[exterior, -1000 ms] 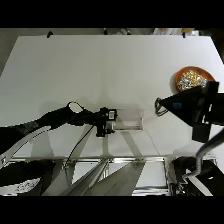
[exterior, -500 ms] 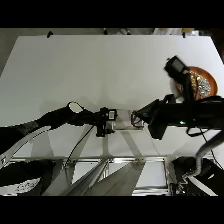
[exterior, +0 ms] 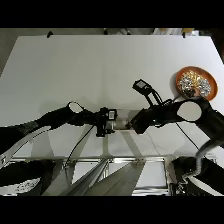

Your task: Fold the box and place the chain.

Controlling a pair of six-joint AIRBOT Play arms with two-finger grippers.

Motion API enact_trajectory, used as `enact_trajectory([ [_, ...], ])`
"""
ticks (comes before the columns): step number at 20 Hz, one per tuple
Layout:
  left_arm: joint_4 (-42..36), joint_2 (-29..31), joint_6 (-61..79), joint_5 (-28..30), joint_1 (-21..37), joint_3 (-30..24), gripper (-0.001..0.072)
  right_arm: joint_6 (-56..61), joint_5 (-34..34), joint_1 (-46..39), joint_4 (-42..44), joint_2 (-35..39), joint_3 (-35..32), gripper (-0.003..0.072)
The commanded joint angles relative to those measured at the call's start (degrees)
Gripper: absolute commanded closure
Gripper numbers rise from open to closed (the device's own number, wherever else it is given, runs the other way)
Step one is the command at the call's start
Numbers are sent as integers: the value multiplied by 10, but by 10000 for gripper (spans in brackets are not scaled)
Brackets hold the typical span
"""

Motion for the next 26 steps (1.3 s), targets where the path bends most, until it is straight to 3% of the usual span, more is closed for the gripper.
enact_trajectory([
  [1, 0, 0, 0, 0, 0, 0, 318, 0, -2, 0, -2, -27, -3, 552],
  [4, 0, 0, 0, 0, 0, 0, 318, 7, 77, -26, -4, -27, 61, 552],
  [8, 0, 0, 0, 0, 0, 0, 318, 37, 192, -120, -95, -26, 181, 669],
  [11, 0, 0, 0, 0, 0, 0, 318, 37, 216, -185, -186, -32, 179, 669],
  [15, 0, 0, 0, 0, 0, 0, 318, 28, 156, -232, -206, -40, 116, 648],
  [17, 0, 0, 0, 0, 0, 0, 318, 8, 125, -233, -208, -45, 75, 454],
  [22, 0, 0, 0, 0, 0, 0, 318, 2, 56, -233, -207, -86, -6, 446],
  [26, 0, 0, 0, 0, 0, 0, 318, 3, 20, -233, -205, -112, -14, 445],
])
